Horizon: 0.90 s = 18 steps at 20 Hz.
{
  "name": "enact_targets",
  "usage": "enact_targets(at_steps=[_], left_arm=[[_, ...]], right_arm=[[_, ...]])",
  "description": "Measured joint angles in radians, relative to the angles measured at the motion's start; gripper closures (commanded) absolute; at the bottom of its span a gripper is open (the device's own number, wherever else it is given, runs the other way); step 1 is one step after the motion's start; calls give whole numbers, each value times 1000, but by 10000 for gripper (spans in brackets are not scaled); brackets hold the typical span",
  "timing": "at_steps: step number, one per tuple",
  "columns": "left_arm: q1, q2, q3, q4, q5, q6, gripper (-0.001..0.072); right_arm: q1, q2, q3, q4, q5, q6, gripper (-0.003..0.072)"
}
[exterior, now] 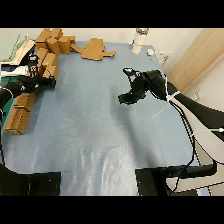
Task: Fold the box.
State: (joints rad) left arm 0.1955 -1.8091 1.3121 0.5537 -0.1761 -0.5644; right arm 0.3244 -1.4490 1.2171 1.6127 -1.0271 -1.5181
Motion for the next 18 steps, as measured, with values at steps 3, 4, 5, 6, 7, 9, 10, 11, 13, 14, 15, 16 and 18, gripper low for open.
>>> enact_targets(at_steps=[3,4,5,6,7,9,10,11,13,14,15,16,18], left_arm=[[21,13,1,7,-72,-30,19],[31,22,1,10,-107,-38,19],[43,34,1,10,-143,-45,19],[54,47,1,11,-179,-55,19],[67,64,1,13,-221,-65,19],[85,102,1,15,-306,-82,19],[91,124,2,16,-351,-87,19],[96,148,2,14,-397,-91,19],[98,193,2,4,-479,-97,22],[98,214,2,-8,-520,-102,177],[93,237,2,-22,-563,-103,486],[87,255,2,-42,-608,-105,690],[70,288,2,-79,-714,-105,696]], right_arm=[[0,0,0,0,0,0,682],[0,0,0,0,0,0,682],[0,0,0,0,0,0,683],[0,0,0,0,0,0,683],[0,0,0,0,0,0,682],[0,0,0,0,0,0,682],[0,0,0,0,0,0,683],[0,0,0,0,0,0,682],[0,0,0,0,0,0,682],[0,0,0,0,0,0,682],[0,0,0,0,0,0,682],[0,0,0,0,0,0,683],[0,0,0,0,0,0,682]])
